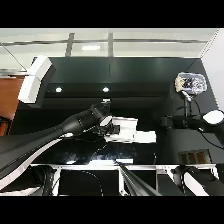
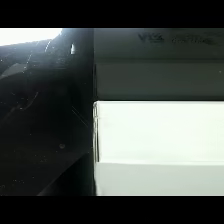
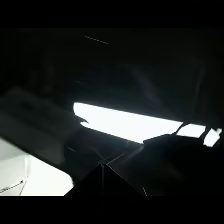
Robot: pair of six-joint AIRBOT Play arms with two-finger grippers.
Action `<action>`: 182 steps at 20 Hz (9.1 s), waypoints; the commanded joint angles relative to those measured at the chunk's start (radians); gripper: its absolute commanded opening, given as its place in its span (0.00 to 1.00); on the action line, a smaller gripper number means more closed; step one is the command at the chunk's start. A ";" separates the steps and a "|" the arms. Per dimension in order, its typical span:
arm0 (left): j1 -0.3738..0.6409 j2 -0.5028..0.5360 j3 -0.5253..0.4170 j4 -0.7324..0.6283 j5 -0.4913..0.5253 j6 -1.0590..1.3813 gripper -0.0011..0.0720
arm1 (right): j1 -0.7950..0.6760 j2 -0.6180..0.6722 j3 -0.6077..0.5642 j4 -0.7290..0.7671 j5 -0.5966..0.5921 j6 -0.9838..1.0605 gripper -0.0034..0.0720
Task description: Fold the box and place the chain.
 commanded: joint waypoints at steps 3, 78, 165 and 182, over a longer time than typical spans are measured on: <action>0.001 0.001 0.001 0.001 -0.001 -0.001 0.05 | -0.070 -0.038 -0.145 -0.026 0.148 0.216 0.06; 0.002 0.001 0.001 0.001 0.000 -0.001 0.05 | 0.824 -0.404 0.375 -0.462 0.185 1.110 0.40; 0.002 0.000 0.001 0.004 -0.014 -0.001 0.05 | -0.254 -0.774 1.341 -0.565 0.259 0.642 0.05; 0.002 0.000 0.001 0.004 -0.008 -0.001 0.05 | -0.245 -0.145 1.363 0.055 0.370 0.356 0.05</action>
